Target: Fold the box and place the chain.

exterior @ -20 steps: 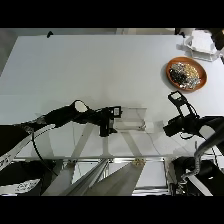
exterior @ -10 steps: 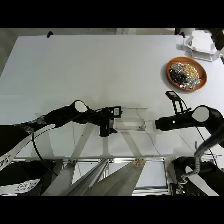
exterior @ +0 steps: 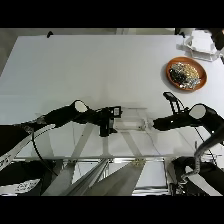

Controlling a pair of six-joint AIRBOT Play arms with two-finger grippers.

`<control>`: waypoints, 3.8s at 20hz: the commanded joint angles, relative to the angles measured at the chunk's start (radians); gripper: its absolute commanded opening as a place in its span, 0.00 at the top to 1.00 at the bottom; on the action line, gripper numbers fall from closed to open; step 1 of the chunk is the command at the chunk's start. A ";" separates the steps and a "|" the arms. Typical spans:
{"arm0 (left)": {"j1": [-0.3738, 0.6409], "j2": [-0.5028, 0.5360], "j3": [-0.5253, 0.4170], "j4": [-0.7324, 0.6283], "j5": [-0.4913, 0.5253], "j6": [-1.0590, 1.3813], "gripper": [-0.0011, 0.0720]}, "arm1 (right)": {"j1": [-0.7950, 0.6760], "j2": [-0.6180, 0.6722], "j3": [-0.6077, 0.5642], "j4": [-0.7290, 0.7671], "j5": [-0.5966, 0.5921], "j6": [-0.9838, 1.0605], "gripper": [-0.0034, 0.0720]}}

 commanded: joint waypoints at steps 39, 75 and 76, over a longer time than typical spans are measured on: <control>0.000 0.000 0.000 0.000 0.000 0.000 0.39 | -0.074 -0.029 -0.050 0.164 -0.014 -0.129 0.92; 0.000 0.000 0.000 0.000 0.000 0.000 0.39 | -0.034 0.115 -0.048 0.236 0.023 -0.095 0.33; 0.000 0.000 0.000 0.000 0.000 0.000 0.39 | -0.022 0.113 -0.048 0.250 0.016 -0.095 0.33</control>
